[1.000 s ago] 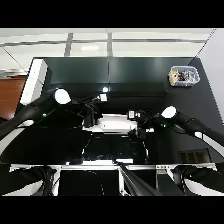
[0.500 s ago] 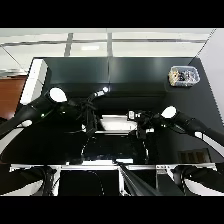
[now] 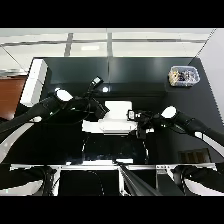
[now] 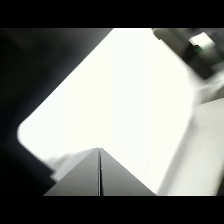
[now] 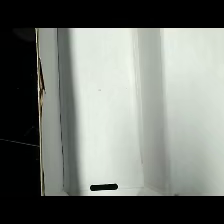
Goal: Fold the box and place the chain.
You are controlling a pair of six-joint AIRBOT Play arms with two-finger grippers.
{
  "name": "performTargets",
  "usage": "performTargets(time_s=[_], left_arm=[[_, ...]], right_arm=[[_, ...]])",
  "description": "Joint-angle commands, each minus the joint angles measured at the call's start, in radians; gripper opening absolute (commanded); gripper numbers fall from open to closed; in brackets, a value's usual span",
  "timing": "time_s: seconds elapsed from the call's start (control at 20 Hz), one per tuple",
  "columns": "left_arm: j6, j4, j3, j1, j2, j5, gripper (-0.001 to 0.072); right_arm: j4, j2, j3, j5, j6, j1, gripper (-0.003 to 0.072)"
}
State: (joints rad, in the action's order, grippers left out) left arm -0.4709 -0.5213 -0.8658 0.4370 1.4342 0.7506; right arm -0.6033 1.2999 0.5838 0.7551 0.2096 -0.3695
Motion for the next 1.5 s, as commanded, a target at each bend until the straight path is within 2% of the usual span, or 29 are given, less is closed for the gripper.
performTargets(time_s=[0.0, 0.1, 0.2, 0.4, 0.55, 0.6, 0.75, 0.8, 0.85, 0.9, 1.05, 1.15, 1.25, 1.35, 1.45], left_arm=[[-0.008, -0.069, 0.000, -0.001, 0.051, 0.043, 0.0028], [-0.007, -0.072, 0.000, -0.001, 0.064, 0.050, 0.0027], [-0.009, -0.134, -0.018, -0.018, 0.039, 0.048, 0.0027], [-0.021, -0.231, -0.033, -0.108, -0.130, 0.138, 0.0025], [-0.007, -0.235, 0.040, -0.174, -0.284, 0.155, 0.0028], [0.073, -0.226, 0.080, -0.182, -0.317, 0.184, 0.0030], [0.368, -0.231, 0.165, -0.176, -0.320, 0.343, 0.0047], [0.452, -0.237, 0.185, -0.172, -0.311, 0.337, 0.0279], [0.553, -0.238, 0.204, -0.162, -0.299, 0.305, 0.0667], [0.631, -0.239, 0.216, -0.150, -0.287, 0.254, 0.0711], [0.756, -0.259, 0.220, -0.101, -0.249, 0.093, 0.0711], [0.781, -0.232, 0.219, -0.067, -0.221, 0.032, 0.0709], [0.781, -0.120, 0.219, -0.059, -0.177, 0.051, 0.0686], [0.781, -0.103, 0.219, -0.048, -0.152, 0.074, 0.0663], [0.782, -0.086, 0.219, -0.039, -0.138, 0.085, 0.0562]], right_arm=[[0.000, 0.000, 0.001, 0.000, 0.000, 0.000, 0.0237], [0.000, 0.000, 0.001, 0.000, 0.001, 0.000, 0.0237], [0.000, 0.000, 0.001, 0.000, 0.001, 0.000, 0.0237], [0.000, 0.000, 0.001, 0.000, 0.001, 0.000, 0.0237], [0.000, 0.000, 0.001, 0.000, 0.000, 0.000, 0.0237], [0.000, 0.000, 0.001, 0.000, 0.000, 0.000, 0.0237], [0.000, 0.000, 0.001, 0.000, 0.000, 0.000, 0.0237], [0.000, 0.000, 0.001, 0.000, 0.000, 0.000, 0.0237], [0.000, 0.000, 0.001, 0.000, 0.000, 0.000, 0.0237], [0.000, 0.000, 0.001, 0.000, 0.001, 0.000, 0.0237], [0.000, 0.000, 0.001, 0.000, 0.001, 0.000, 0.0238], [0.000, 0.000, 0.001, 0.000, 0.000, 0.000, 0.0237], [0.000, 0.000, 0.001, 0.000, 0.000, 0.000, 0.0237], [0.000, 0.000, 0.001, 0.000, 0.000, 0.000, 0.0237], [0.000, 0.000, 0.001, 0.000, 0.001, 0.000, 0.0237]])
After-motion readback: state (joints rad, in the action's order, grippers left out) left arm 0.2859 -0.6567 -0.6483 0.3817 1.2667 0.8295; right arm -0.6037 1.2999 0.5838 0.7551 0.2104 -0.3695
